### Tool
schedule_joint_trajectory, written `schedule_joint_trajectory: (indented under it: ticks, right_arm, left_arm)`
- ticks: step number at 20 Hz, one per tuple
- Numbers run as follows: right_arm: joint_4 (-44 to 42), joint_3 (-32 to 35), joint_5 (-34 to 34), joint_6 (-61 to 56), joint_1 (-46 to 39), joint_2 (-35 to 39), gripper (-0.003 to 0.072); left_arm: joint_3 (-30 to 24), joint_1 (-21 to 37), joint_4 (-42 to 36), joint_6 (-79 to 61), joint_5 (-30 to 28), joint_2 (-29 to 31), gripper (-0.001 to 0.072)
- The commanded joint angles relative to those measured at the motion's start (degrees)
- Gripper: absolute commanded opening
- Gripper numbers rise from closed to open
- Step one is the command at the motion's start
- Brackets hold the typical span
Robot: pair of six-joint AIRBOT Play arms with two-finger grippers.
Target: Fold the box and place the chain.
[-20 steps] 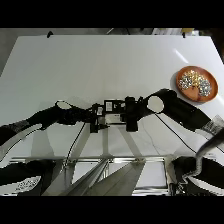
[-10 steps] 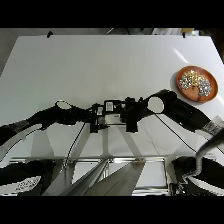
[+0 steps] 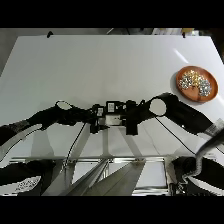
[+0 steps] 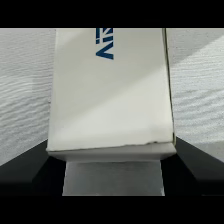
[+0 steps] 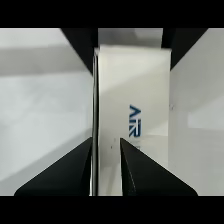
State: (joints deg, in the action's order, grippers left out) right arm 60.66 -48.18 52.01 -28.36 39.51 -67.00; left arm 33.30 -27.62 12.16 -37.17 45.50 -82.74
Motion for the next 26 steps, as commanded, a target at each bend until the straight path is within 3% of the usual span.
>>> schedule_joint_trajectory:
  ticks: [1,2,9,26]
  right_arm:
    - [-2.8,0.1,-2.1,0.3,-0.3,1.4,0.0073]
    - [-2.5,0.1,-1.9,0.1,-0.4,1.1,0.0018]
    - [-1.9,0.1,0.0,-2.3,-0.3,-3.4,0.0017]
    - [0.6,0.1,1.9,-4.8,-0.3,-5.7,0.0017]
  left_arm:
    - [0.0,0.0,-0.1,0.2,-0.3,0.0,0.0253]
    - [0.0,0.0,-0.1,0.1,-0.3,0.0,0.0253]
    - [0.0,0.0,-0.1,0.1,-0.3,0.0,0.0253]
    - [0.0,0.0,-0.1,0.1,-0.3,0.0,0.0253]
